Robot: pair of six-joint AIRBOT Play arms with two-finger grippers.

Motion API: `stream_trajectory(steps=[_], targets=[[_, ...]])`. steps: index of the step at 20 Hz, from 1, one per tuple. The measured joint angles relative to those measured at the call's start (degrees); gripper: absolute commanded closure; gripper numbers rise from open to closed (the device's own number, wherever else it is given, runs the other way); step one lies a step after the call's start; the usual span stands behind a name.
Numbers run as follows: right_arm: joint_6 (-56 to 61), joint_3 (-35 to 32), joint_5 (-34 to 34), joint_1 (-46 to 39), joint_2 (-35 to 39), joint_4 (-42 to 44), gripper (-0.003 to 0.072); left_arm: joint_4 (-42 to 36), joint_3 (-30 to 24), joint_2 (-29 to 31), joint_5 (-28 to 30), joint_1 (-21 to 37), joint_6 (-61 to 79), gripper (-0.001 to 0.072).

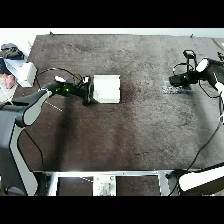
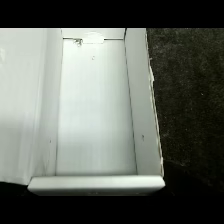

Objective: Fold the box and place the chain.

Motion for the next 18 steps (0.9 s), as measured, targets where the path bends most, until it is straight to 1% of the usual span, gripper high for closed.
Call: stream_trajectory(steps=[3, 7, 8, 9, 15, 16, 17, 18], targets=[[-0.4, 2.0, 0.9, -0.1, -2.6, 0.0, 0.0323, 0.0, 0.0, 0.0, 0.0, 0.0, 0.0, 0.0433], [-0.6, 3.0, 1.2, -0.1, -5.0, 0.0, 0.0323, 0.0, 0.0, 0.0, 0.0, 0.0, 0.0, 0.0433], [-0.6, 3.1, 1.0, -0.1, -5.3, 0.0, 0.0338, 0.0, 0.0, 0.0, 0.0, 0.0, 0.0, 0.0433], [-0.7, 3.1, 0.8, -0.1, -5.6, 0.0, 0.045, 0.0, 0.0, 0.0, 0.0, 0.0, 0.0, 0.0433], [-0.5, 3.3, -1.1, -0.1, -6.8, -0.3, 0.045, 0.0, 0.0, 0.0, 0.0, 0.0, 0.0, 0.0433], [-0.4, 3.3, -1.1, -0.1, -7.3, -0.3, 0.049, 0.0, 0.0, 0.0, 0.0, 0.0, 0.0, 0.0433], [-0.2, 3.3, -1.0, -0.1, -7.6, -0.3, 0.0688, 0.0, 0.0, 0.0, 0.0, 0.0, 0.0, 0.0433], [0.0, 3.3, -1.0, -0.1, -7.9, 0.0, 0.0697, 0.0, 0.0, 0.0, 0.0, 0.0, 0.0, 0.0433]])
